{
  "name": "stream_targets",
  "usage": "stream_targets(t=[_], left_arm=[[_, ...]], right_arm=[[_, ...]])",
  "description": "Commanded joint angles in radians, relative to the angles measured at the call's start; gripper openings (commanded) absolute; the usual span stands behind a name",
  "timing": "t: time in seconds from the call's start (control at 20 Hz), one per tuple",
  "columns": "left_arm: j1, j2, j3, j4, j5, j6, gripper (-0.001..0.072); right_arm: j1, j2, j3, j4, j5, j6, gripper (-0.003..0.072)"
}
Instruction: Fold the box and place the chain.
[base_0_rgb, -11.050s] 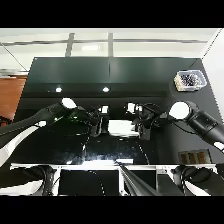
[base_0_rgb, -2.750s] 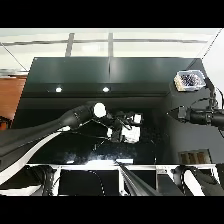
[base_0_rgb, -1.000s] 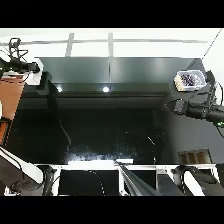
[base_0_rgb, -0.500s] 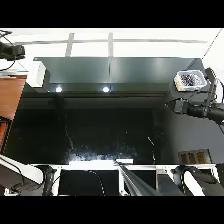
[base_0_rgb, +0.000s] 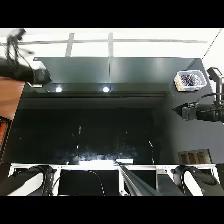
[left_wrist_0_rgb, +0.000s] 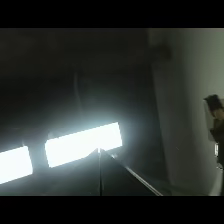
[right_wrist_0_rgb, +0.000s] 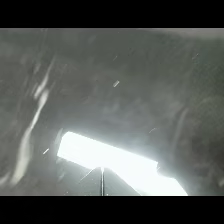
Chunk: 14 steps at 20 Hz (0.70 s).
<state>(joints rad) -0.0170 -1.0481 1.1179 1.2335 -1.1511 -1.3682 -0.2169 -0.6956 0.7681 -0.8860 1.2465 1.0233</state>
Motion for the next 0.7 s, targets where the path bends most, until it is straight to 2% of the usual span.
stream_targets(t=[0.0,0.1,0.2,0.35,0.65], left_arm=[[-0.160,0.354,-0.455,-0.011,0.359,0.003,0.0027],[-0.180,0.476,-0.609,-0.008,0.448,0.003,0.0028],[-0.171,0.551,-0.682,0.009,0.478,0.003,0.0028],[-0.163,0.591,-0.697,0.037,0.467,0.003,0.0029],[-0.164,0.591,-0.697,0.037,0.467,0.003,0.0029]], right_arm=[[0.001,0.042,-0.036,-0.016,-0.261,-0.090,0.0014],[0.001,0.038,-0.109,-0.005,-0.491,-0.120,0.0015],[0.001,0.033,-0.167,-0.005,-0.628,-0.119,0.0016],[0.001,0.033,-0.176,-0.005,-0.637,-0.119,0.0015],[0.001,0.033,-0.176,-0.005,-0.638,-0.119,0.0016]])
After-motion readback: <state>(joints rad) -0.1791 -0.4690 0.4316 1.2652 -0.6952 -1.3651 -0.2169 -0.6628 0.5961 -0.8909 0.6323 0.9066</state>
